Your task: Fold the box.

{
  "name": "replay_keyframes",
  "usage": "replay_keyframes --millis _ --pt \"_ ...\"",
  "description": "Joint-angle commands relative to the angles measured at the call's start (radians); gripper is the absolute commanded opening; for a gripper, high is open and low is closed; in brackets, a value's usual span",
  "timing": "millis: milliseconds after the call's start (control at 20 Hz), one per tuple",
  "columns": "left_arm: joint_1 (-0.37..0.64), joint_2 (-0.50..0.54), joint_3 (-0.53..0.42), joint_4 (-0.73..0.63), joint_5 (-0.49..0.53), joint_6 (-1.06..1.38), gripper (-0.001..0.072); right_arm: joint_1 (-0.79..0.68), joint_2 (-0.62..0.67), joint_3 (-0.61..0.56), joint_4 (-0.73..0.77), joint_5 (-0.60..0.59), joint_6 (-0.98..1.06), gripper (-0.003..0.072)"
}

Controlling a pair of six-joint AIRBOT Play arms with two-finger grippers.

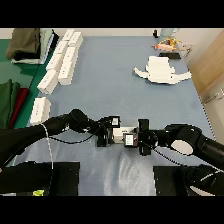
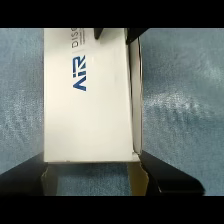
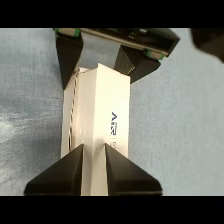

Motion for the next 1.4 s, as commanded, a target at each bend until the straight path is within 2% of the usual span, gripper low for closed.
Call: replay_keyframes --millis 0,50,200,250,300,350,600,650,750,850,1000,1100,1350 --pt "0.0 -0.001 0.001 0.0 0.005 -0.001 0.0422 0.001 -0.001 0.0 0.026 0.022 0.0 0.0187" --pt "0.0 -0.001 0.001 0.0 0.005 -0.001 0.0423 0.001 -0.001 0.0 0.042 0.023 0.0 0.0137" --pt "0.0 -0.001 0.001 0.0 0.005 -0.001 0.0422 0.0 -0.001 0.001 0.053 0.023 0.0 0.0142" --pt "0.0 -0.001 0.001 0.0 0.005 -0.001 0.0423 0.0 0.0 0.001 0.054 0.022 0.0 0.0186" --pt "0.0 -0.001 0.001 0.0 0.005 -0.001 0.0423 0.0 0.005 0.001 0.057 0.022 0.0 0.0291" --pt "0.0 -0.001 0.001 0.0 0.005 -0.002 0.0422 0.0 0.013 0.001 0.057 0.019 0.0 0.0348" --pt "0.0 -0.001 0.001 0.0 0.005 -0.002 0.0422 0.0 0.069 0.001 0.058 -0.015 0.064 0.0354" --pt "0.0 -0.001 0.001 0.0 0.005 -0.001 0.0422 0.0 0.07 0.001 0.066 -0.014 0.127 0.0327" --pt "0.0 -0.001 0.001 0.0 0.005 -0.001 0.0422 0.0 0.06 0.0 0.117 -0.018 0.288 0.0015" --pt "0.0 -0.001 0.001 0.0 0.005 -0.001 0.0422 0.0 0.043 -0.014 0.245 -0.083 0.308 0.0001" --pt "0.0 -0.001 0.001 0.0 0.005 -0.001 0.0422 -0.001 0.016 -0.088 0.48 -0.259 0.307 0.0001" --pt "0.0 -0.001 0.001 0.0 0.005 -0.002 0.0422 0.0 0.014 -0.122 0.594 -0.322 0.304 0.0001" --pt "0.0 -0.001 0.001 0.0 0.005 -0.001 0.0422 0.0 0.0 -0.16 0.61 -0.388 0.304 0.0001"
